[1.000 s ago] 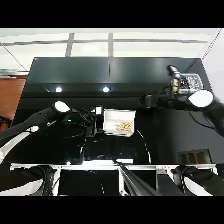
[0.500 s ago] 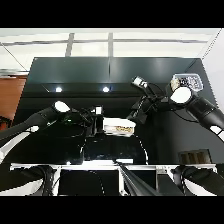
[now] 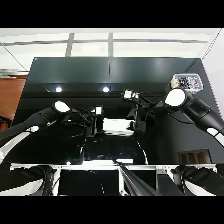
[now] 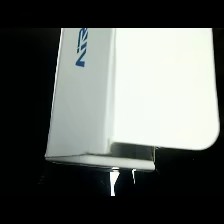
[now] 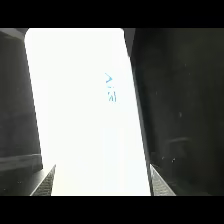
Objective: Fold the box and place the chain.
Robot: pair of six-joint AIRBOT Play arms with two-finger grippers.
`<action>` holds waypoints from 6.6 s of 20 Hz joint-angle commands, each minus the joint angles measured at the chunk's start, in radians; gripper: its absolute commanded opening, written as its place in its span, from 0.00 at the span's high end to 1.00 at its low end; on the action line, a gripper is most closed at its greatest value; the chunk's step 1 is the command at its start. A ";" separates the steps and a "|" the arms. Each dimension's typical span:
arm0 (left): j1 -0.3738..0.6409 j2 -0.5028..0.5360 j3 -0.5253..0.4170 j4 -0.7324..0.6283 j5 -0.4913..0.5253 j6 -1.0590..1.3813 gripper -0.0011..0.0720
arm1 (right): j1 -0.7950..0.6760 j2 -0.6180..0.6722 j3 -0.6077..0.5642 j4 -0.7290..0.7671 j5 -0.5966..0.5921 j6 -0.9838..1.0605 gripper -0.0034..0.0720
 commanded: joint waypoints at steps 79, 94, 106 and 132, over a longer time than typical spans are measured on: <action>0.000 -0.001 0.001 0.000 0.000 0.000 0.44 | -0.057 -0.047 -0.267 0.425 -0.232 0.624 0.94; 0.002 0.067 0.021 0.040 -0.002 -0.039 0.00 | -0.549 0.356 -0.170 0.049 0.220 0.699 0.94; -0.200 -0.021 0.274 0.085 -0.002 -0.353 0.01 | -0.733 0.430 -0.202 0.032 0.110 0.698 0.94; -0.301 -0.152 0.393 0.362 -0.071 -0.510 0.01 | -0.733 0.430 -0.202 0.027 0.100 0.694 0.94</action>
